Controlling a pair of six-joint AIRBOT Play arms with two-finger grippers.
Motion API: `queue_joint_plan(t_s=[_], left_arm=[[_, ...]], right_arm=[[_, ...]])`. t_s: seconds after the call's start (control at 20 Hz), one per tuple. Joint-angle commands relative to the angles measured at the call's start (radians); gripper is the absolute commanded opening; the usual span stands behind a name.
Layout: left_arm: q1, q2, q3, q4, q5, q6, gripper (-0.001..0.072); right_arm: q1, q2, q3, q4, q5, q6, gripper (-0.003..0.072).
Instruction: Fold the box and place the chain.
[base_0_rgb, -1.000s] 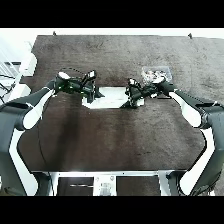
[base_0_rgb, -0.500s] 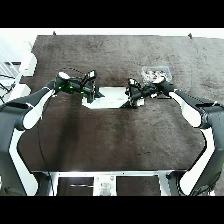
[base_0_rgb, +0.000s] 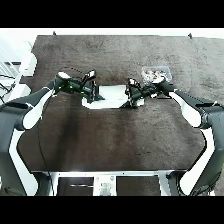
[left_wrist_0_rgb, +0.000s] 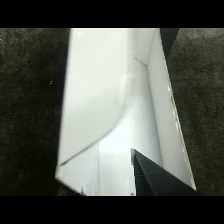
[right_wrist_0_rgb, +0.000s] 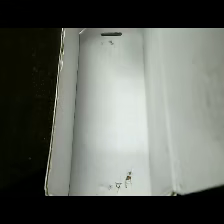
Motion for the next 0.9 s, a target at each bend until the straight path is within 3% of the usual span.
queue_joint_plan(t_s=[0.0, 0.25, 0.45, 0.5, 0.55, 0.65, 0.85], left_arm=[[0.002, 0.003, 0.001, -0.006, -0.056, 0.000, 0.0404], [0.033, 0.003, 0.002, -0.005, -0.095, -0.001, 0.0404], [0.091, 0.003, 0.064, -0.007, -0.217, -0.052, 0.0403], [0.103, 0.003, 0.088, -0.008, -0.241, -0.080, 0.0379], [0.108, 0.004, 0.111, 0.000, -0.270, -0.093, 0.0225], [0.117, 0.003, 0.157, 0.004, -0.356, -0.109, 0.0015], [0.116, 0.023, 0.195, 0.009, -0.393, -0.229, 0.0013]], right_arm=[[0.000, 0.000, 0.000, -0.001, -0.002, 0.000, 0.0554], [0.000, 0.000, 0.000, -0.001, -0.002, 0.000, 0.0554], [0.000, 0.000, 0.000, -0.001, -0.002, 0.000, 0.0554], [0.000, 0.000, 0.000, -0.001, -0.002, 0.000, 0.0554], [0.000, 0.000, 0.000, -0.001, -0.002, 0.000, 0.0554], [0.000, 0.000, 0.000, -0.001, -0.002, 0.000, 0.0554], [0.000, 0.000, 0.000, -0.001, -0.002, 0.000, 0.0554]])
